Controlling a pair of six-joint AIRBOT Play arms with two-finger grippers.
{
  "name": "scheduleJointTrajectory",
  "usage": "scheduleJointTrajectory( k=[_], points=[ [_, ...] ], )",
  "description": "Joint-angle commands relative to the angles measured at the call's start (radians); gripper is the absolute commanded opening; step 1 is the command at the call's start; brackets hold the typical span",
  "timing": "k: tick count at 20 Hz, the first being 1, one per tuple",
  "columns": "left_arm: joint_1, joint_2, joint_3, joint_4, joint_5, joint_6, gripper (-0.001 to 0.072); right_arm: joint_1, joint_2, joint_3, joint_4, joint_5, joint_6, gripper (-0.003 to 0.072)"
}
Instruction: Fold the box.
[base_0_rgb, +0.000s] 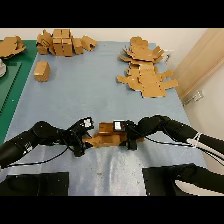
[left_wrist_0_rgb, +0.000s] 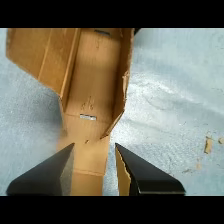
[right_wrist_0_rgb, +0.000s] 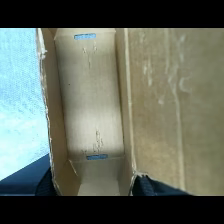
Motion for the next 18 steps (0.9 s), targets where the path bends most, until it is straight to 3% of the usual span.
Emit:
scheduleJointTrajectory(
  k=[1, 2, 3, 4, 10, 17, 18],
  points=[
    [0.002, -0.020, 0.000, -0.009, 0.041, 0.010, 0.0397, 0.000, -0.001, 0.000, 0.000, 0.000, 0.000, 0.0504],
    [0.002, -0.031, 0.002, -0.008, 0.049, 0.012, 0.0411, 0.000, -0.001, 0.000, 0.000, 0.000, 0.000, 0.0504],
    [0.002, -0.041, 0.002, -0.009, 0.062, 0.023, 0.0636, 0.000, -0.001, 0.000, 0.000, 0.000, 0.000, 0.0504],
    [0.002, -0.048, 0.002, -0.009, 0.061, 0.031, 0.0703, 0.000, -0.001, 0.000, 0.000, 0.000, 0.000, 0.0504],
    [-0.057, -0.052, 0.029, -0.009, 0.072, 0.032, 0.0702, 0.000, -0.001, 0.000, 0.000, 0.001, 0.000, 0.0504],
    [-0.091, -0.128, 0.059, -0.008, 0.137, 0.033, 0.0700, 0.000, -0.001, 0.000, 0.000, 0.000, 0.000, 0.0504],
    [-0.091, -0.128, 0.059, -0.008, 0.137, 0.032, 0.0603, 0.000, -0.001, 0.000, 0.000, 0.000, 0.000, 0.0504]
  ],
)
